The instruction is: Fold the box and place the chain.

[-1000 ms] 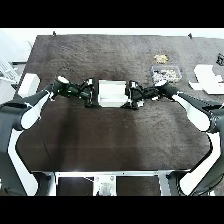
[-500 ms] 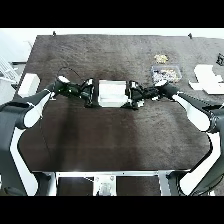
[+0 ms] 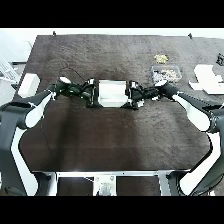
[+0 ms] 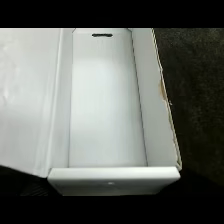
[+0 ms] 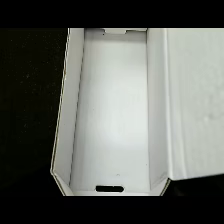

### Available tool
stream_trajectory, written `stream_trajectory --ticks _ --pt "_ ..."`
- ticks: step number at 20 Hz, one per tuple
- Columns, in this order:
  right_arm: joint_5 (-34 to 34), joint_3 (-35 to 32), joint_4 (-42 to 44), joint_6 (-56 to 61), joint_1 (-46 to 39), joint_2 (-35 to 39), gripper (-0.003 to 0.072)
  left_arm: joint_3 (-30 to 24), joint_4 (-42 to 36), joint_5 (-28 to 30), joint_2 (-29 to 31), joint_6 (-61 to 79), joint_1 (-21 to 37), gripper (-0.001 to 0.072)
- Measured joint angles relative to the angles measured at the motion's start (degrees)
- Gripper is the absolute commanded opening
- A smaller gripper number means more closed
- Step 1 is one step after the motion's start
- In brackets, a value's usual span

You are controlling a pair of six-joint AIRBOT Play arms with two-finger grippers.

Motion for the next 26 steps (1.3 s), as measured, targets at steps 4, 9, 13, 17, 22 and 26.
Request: stream_trajectory --ticks 4,9,13,17,22,26 --pt "0.0 0.0 0.0 0.0 0.0 0.0 0.0585 0.0 0.28 0.7 -0.09 -0.13 -0.31 0.0702" --pt "-0.04 0.0 0.02 -0.04 0.0 0.0 0.0585 0.02 0.63 0.85 -0.09 -0.24 -0.42 0.0286" --pt "-0.02 0.0 0.02 -0.04 0.0 0.0 0.0585 0.02 0.61 0.7 -0.09 -0.24 -0.42 0.0287" --pt "-0.02 0.0 0.02 -0.02 0.0 0.0 0.0585 0.02 0.59 0.63 -0.09 -0.22 -0.42 0.0287" --pt "0.0 0.0 0.0 -0.02 0.0 0.0 0.0585 0.02 0.52 0.61 -0.11 -0.17 -0.42 0.0287" --pt "0.0 0.0 0.0 -0.02 0.0 0.0 0.0585 0.02 0.5 0.61 -0.11 -0.15 -0.42 0.0287"
